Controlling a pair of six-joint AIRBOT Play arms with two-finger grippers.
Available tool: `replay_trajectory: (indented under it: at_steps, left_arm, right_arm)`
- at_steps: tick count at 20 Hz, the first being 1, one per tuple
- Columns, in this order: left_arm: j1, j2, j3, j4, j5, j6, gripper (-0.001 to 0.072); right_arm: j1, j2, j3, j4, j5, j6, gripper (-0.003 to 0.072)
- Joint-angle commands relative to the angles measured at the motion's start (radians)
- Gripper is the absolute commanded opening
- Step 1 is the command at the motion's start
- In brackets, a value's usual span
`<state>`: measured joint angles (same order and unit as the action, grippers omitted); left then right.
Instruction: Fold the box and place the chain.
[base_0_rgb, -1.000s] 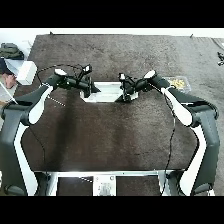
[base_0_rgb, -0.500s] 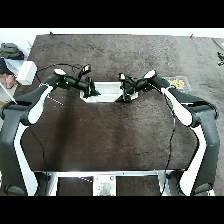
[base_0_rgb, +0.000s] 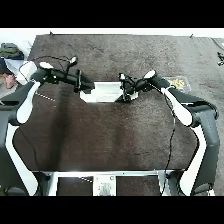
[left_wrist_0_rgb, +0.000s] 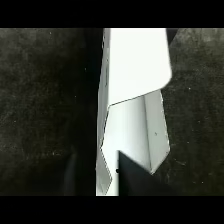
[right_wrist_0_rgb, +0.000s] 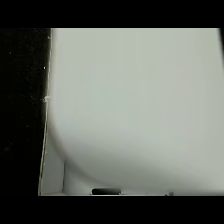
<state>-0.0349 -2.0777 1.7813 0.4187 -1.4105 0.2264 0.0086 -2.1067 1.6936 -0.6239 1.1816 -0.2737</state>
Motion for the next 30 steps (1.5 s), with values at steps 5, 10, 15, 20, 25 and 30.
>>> replay_trajectory:
  at_steps: [5,10,15,20,25,30]
  left_arm:
    - [0.004,0.128,-0.005,0.101,-0.127,-0.077,0.0004]
    - [-0.058,0.350,-0.206,0.143,0.124,-0.092,0.0004]
    - [-0.127,0.476,-0.534,0.019,0.292,0.011,0.0004]
    - [-0.205,0.446,-0.614,-0.010,0.447,-0.046,0.0008]
    - [-0.226,0.332,-0.478,-0.027,0.504,-0.111,0.0008]
    - [-0.225,0.213,-0.250,0.044,0.547,-0.195,0.0009]
  right_arm:
    - [0.000,-0.001,0.000,0.000,0.000,0.001,0.0273]
    - [0.000,0.000,0.000,0.000,0.000,0.001,0.0273]
    - [0.000,0.000,0.000,0.000,0.000,0.001,0.0273]
    - [0.000,-0.001,0.000,0.000,0.000,0.001,0.0273]
    - [0.000,-0.001,0.000,0.000,0.000,0.001,0.0273]
    - [0.000,-0.001,0.000,0.000,0.000,0.001,0.0273]
